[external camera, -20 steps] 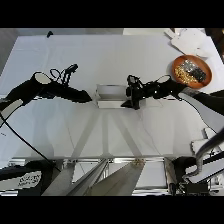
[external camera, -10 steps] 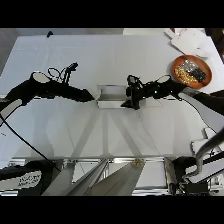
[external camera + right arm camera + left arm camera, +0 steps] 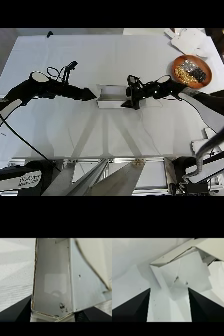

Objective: Fold the box and place the chain.

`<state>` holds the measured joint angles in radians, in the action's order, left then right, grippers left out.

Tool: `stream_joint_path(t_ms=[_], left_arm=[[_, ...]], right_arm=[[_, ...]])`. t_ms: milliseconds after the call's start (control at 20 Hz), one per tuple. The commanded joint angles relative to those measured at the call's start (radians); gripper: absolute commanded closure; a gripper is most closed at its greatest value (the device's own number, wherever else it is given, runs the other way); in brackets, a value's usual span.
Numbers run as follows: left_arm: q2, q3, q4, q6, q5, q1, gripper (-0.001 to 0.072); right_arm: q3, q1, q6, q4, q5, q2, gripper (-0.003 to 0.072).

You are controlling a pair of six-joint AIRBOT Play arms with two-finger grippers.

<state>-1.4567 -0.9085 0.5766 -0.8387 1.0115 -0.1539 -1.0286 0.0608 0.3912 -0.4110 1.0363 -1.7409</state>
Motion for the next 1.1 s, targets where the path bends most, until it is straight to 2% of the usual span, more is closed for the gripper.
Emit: stream_joint_path(t_ms=[0,250,450,900,1050], left_arm=[[-0.006,0.0,-0.051,0.01,-0.027,-0.008,0.017],[-0.056,0.0,-0.129,0.009,-0.042,-0.036,0.017],[-0.064,0.0,-0.121,0.0,-0.094,-0.048,0.017],[-0.076,0.0,-0.119,-0.026,-0.103,-0.097,0.0172],[-0.076,0.0,-0.121,-0.027,-0.124,-0.103,0.0196]], right_arm=[[0.0,0.0,0.0,0.0,0.0,0.0,0.024],[0.0,0.0,0.0,0.0,0.0,0.0,0.024],[0.0,0.0,0.0,0.0,0.0,0.0,0.024],[0.0,0.0,0.0,0.0,0.0,0.0,0.024],[0.0,0.0,0.0,0.0,0.0,0.0,0.024]])
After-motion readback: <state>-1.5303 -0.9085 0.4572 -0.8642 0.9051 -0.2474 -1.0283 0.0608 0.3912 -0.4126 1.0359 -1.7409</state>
